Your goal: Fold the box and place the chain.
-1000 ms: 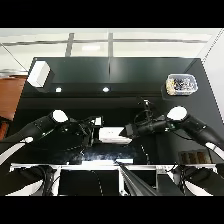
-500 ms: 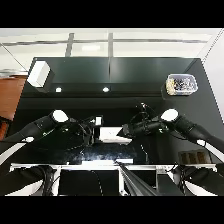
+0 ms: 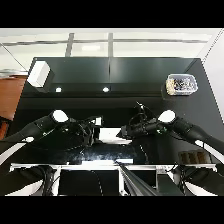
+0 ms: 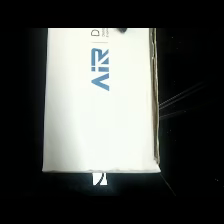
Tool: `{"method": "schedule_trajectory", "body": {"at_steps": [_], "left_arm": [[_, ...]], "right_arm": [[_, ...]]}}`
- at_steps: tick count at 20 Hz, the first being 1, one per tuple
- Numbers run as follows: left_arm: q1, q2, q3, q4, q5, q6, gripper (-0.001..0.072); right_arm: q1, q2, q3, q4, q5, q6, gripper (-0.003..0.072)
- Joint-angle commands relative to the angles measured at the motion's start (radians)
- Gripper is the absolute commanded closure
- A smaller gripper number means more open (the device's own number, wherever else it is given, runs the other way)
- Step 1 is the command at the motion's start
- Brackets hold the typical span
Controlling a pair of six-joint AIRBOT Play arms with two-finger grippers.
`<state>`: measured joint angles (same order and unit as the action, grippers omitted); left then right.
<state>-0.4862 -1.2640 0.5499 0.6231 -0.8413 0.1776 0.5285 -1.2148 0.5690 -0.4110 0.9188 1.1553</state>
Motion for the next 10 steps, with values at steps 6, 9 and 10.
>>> {"method": "schedule_trajectory", "body": {"at_steps": [6, 9, 10], "left_arm": [[0.0, 0.0, -0.001, -0.003, 0.0, -0.002, 0.0217], [0.0, 0.001, -0.001, -0.003, 0.0, -0.002, 0.0175], [0.0, 0.003, -0.001, -0.003, 0.0, -0.002, 0.0077]], "right_arm": [[-0.13, 0.12, 0.1, -0.027, 0.146, -0.056, 0.0668], [-0.245, 0.214, 0.109, -0.045, 0.158, -0.052, 0.0668], [-0.282, 0.236, 0.109, -0.062, 0.174, -0.043, 0.0668]]}}
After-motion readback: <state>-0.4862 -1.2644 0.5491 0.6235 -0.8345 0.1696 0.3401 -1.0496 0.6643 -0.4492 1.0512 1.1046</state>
